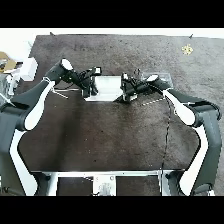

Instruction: Fold the box and place the chain.

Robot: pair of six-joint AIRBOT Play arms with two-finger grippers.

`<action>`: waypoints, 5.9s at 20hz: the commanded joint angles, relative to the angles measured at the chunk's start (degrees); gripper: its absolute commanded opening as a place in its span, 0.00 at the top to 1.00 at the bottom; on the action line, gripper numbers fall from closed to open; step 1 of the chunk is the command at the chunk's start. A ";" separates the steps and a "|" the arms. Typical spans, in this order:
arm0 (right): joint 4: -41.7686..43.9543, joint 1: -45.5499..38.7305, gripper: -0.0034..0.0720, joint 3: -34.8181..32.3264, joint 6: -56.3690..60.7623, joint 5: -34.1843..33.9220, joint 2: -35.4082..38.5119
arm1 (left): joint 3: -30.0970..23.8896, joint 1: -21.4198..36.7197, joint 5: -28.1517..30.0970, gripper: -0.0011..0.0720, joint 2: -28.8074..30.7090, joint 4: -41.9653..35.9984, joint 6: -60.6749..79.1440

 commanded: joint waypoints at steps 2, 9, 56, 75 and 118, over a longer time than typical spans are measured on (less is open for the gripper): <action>0.02 0.07 0.30 -0.02 0.04 0.00 0.00 | -2.21 -0.02 2.47 0.71 -0.02 -2.08 2.32; 0.02 0.07 0.30 -0.02 0.04 0.00 0.00 | -2.19 -0.02 2.34 0.70 -0.02 -5.38 2.29; 0.02 0.04 0.30 -0.04 0.04 0.00 0.00 | -20.63 16.92 4.35 0.97 7.72 -14.99 -60.74; 0.02 0.11 0.30 -0.04 0.04 0.00 0.00 | -20.90 13.81 2.84 0.97 2.54 -22.73 -56.13; 0.02 0.11 0.30 -0.04 0.04 0.00 0.00 | 2.29 -3.13 0.68 0.56 3.06 13.14 -87.84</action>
